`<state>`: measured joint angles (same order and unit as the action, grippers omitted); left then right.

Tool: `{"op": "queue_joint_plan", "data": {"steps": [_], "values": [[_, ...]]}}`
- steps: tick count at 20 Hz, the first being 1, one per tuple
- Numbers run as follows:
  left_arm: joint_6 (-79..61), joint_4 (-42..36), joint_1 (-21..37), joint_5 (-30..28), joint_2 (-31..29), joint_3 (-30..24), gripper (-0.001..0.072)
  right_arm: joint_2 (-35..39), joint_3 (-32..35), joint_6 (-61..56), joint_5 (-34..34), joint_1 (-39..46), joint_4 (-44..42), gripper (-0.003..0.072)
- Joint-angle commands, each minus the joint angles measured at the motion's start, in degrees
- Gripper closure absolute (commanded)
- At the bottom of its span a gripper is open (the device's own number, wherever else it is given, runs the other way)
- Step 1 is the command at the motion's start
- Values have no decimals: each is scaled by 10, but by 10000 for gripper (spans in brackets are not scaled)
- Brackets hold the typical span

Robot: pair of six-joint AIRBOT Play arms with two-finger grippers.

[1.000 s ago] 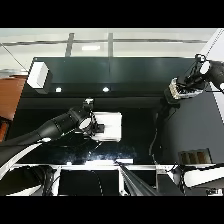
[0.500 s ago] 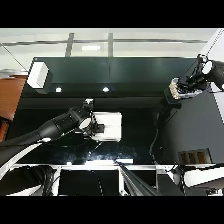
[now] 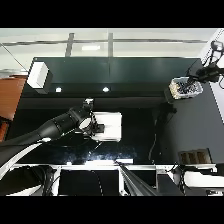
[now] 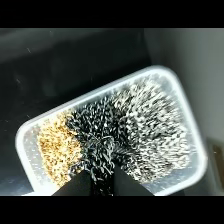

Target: Fold the box and place the chain.

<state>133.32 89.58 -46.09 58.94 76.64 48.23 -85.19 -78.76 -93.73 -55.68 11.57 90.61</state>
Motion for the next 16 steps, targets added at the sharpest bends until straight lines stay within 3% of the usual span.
{"op": "queue_joint_plan", "data": {"steps": [1,6,9,12,16], "values": [[0,0,0,0,0,0,679,63,0,12,-5,3,-2,665],[0,0,0,0,0,0,679,158,-15,31,-10,3,-14,665],[0,-1,0,0,0,0,679,196,-72,45,-32,3,-47,665],[0,-1,0,-1,0,0,679,221,-130,57,-80,1,-110,665],[0,-3,0,0,0,0,679,265,-149,107,-182,1,-225,665]]}}
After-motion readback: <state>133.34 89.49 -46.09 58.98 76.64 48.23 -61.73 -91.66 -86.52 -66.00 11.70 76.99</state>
